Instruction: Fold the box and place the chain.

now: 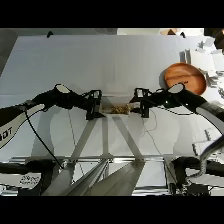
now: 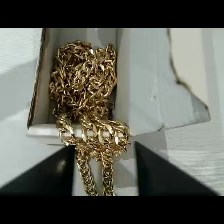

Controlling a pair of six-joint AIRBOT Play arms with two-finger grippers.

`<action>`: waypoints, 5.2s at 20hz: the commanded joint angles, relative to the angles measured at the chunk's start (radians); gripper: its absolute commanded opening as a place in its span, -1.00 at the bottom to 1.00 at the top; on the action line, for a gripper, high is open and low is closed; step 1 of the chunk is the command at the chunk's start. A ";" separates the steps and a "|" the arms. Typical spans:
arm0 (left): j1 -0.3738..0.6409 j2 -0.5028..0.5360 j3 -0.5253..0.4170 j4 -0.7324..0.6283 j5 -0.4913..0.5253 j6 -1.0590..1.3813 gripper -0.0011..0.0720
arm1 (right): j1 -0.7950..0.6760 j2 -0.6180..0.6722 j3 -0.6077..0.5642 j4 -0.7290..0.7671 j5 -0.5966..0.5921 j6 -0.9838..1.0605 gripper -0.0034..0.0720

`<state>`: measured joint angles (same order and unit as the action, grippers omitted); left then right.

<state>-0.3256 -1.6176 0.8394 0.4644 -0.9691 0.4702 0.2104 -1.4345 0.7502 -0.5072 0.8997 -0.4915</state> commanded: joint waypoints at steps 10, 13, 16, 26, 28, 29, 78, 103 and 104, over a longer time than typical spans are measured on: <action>0.000 0.000 0.000 0.000 0.000 0.000 -0.22 | 0.000 0.021 0.000 -0.056 -0.034 0.126 -0.89; 0.000 0.000 0.000 0.000 0.000 0.000 -0.22 | 0.000 0.085 0.000 -0.154 -0.093 0.238 -0.89; 0.000 0.000 0.000 0.000 0.000 0.000 -0.22 | 0.000 0.164 0.000 -0.163 -0.087 0.283 -0.89; 0.000 0.000 0.000 0.000 0.000 0.000 -0.22 | 0.126 0.299 0.000 0.204 -0.036 0.412 -0.89; 0.000 0.000 0.000 0.000 0.000 0.000 -0.22 | 0.177 0.299 0.000 0.257 -0.107 0.413 -0.89; 0.000 0.000 0.000 0.000 0.000 0.000 -0.22 | 0.199 0.298 0.000 0.271 -0.135 0.413 -0.89; 0.000 0.000 0.000 0.000 0.000 0.000 -0.22 | 0.313 0.043 0.282 -0.330 0.032 0.744 -0.39; 0.000 0.000 0.000 0.000 0.000 0.000 -0.22 | 0.337 0.081 0.165 -0.423 -0.074 0.753 -0.21; 0.000 0.000 0.000 0.000 0.000 0.000 -0.22 | 0.337 0.081 0.165 -0.413 -0.074 0.753 -0.16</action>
<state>-0.3252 -1.6176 0.8394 0.4637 -0.9684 0.4706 0.5465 -1.3540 0.9253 -0.9451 0.8204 0.2607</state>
